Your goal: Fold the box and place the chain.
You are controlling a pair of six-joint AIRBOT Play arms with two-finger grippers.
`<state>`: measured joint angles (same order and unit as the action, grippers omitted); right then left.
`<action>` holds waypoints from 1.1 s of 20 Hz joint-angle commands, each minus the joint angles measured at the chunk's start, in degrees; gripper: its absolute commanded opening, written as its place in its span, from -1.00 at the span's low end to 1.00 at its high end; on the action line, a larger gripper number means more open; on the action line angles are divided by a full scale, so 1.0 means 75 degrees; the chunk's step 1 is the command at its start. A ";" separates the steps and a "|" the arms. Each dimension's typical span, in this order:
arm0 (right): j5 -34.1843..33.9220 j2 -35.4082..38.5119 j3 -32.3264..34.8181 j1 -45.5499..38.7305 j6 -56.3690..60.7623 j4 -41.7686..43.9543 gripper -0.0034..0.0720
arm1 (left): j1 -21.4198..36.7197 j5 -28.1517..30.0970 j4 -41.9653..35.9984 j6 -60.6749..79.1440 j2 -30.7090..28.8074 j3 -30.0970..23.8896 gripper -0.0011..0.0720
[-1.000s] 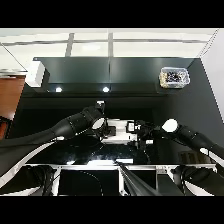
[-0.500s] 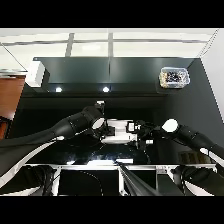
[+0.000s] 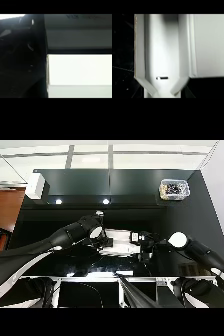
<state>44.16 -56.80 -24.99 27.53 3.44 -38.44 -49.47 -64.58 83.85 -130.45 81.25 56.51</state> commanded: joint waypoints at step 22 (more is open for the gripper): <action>-0.0402 -0.0364 0.0000 0.0219 -0.0603 0.0361 0.22 | -0.0061 0.0146 0.0329 -0.0058 0.0044 -0.0111 -0.90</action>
<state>42.70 -58.94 -24.99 28.82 -0.23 -39.27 -49.89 -63.57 86.41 -130.89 81.54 55.70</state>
